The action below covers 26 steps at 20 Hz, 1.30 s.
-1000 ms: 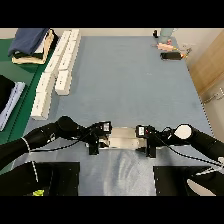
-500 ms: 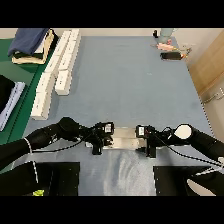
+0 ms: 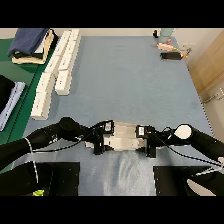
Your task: Fold the box.
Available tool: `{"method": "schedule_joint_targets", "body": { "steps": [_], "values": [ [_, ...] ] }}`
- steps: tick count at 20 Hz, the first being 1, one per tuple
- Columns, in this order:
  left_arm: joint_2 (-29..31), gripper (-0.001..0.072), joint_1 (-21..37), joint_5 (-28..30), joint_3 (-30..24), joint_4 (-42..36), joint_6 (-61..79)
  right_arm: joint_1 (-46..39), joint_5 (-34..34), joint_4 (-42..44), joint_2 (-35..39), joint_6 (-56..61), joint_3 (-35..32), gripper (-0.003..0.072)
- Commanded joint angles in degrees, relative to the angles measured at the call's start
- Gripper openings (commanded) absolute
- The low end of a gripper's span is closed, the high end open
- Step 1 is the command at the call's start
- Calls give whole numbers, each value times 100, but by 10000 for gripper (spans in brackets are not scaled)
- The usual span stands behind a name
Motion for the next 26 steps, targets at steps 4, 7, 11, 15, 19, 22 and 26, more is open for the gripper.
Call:
{"method": "schedule_joint_targets", "body": {
  "steps": [4,7,11,15,19,22,26],
  "values": [
    [439,68,2,-28,2,1399,-2100,4,0,2,2,4,2,505],
    [1095,17,2,-376,2,2715,-3886,4,0,2,2,4,2,505],
    [2277,17,13,-1276,7,3777,-6559,4,0,2,2,4,2,505],
    [3097,18,293,-1554,7,5523,-10872,4,0,2,2,4,2,505],
    [3141,17,1119,-2162,0,6214,-12397,4,0,2,4,4,2,505],
    [2715,17,1869,-2522,-33,6011,-12432,4,0,2,2,4,2,505],
    [1895,16,1908,-2076,-186,4426,-11514,4,0,2,4,4,2,505]
  ]
}}
